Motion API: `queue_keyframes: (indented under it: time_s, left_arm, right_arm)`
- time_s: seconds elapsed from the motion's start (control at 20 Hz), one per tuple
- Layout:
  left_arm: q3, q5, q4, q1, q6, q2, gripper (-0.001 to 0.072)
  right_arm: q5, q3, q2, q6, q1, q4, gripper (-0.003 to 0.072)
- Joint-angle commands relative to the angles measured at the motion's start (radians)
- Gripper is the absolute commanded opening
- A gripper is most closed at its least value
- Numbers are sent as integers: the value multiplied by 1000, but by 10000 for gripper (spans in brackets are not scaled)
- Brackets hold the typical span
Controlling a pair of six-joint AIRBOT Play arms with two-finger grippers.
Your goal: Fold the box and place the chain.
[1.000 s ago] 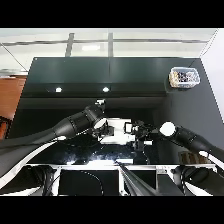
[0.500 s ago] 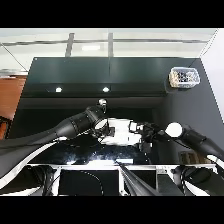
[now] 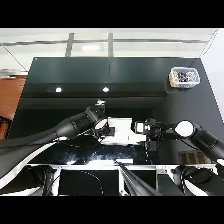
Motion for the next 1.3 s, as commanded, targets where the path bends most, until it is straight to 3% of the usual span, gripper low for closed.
queue_keyframes:
  time_s: [0.0, 0.55, 0.8, 1.05, 1.1, 1.15, 1.2, 1.25]
  left_arm:
    - [1, -10, -1, 1, -12, 0, 29]
    - [25, -49, 0, 38, 3, 2, 29]
    - [18, -19, 0, 27, 3, 1, 29]
    - [18, -20, 0, 27, 3, 1, 29]
    - [18, -20, 0, 27, 3, 1, 29]
    - [18, -19, 0, 27, 3, 1, 29]
    - [18, -19, 0, 27, 3, 1, 29]
    - [18, -19, 0, 27, 3, 1, 29]
  right_arm:
    - [2, 0, -29, -82, -3, 85, 631]
    - [5, 0, -35, -87, -3, 93, 631]
    - [-8, 0, -64, -203, 3, 151, 631]
    - [-85, 0, -73, -231, 80, 201, 629]
    - [-90, 0, -74, -210, 88, 201, 576]
    - [-90, 0, -75, -170, 91, 200, 312]
    - [-91, 0, -75, -150, 91, 198, 261]
    - [-98, 0, -75, -146, 90, 189, 262]
